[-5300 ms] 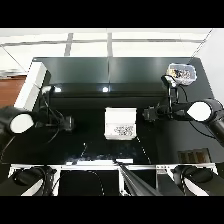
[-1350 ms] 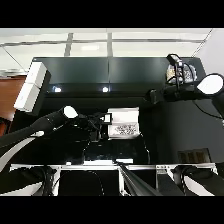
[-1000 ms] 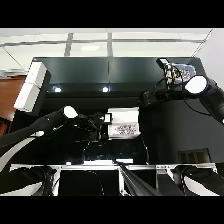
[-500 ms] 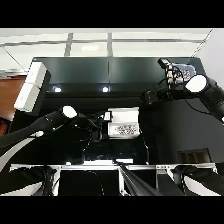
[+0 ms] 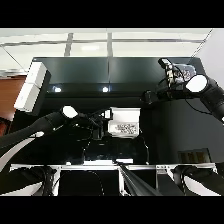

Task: Fold the box and place the chain.

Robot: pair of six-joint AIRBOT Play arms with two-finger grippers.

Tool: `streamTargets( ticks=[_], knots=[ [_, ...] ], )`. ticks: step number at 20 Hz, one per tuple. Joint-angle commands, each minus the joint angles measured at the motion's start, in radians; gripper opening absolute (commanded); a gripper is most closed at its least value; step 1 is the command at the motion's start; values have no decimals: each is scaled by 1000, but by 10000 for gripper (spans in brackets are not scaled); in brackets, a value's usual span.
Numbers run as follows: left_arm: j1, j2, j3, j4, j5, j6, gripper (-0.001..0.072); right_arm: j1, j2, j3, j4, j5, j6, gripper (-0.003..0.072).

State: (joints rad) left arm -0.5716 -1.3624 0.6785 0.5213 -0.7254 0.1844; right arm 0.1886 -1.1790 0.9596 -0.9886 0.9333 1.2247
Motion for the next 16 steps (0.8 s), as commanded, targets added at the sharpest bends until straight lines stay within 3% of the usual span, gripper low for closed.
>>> streamTargets(
  ticks=[1,7,16],
  knots=[
    [-3,-1,0,29,11,2,484,0,-1,1,56,49,-75,720],
    [-3,-1,0,28,11,2,484,1,-1,-5,142,267,-301,720],
    [-3,-1,0,28,11,2,485,135,1,-55,113,375,-664,720]
  ],
)
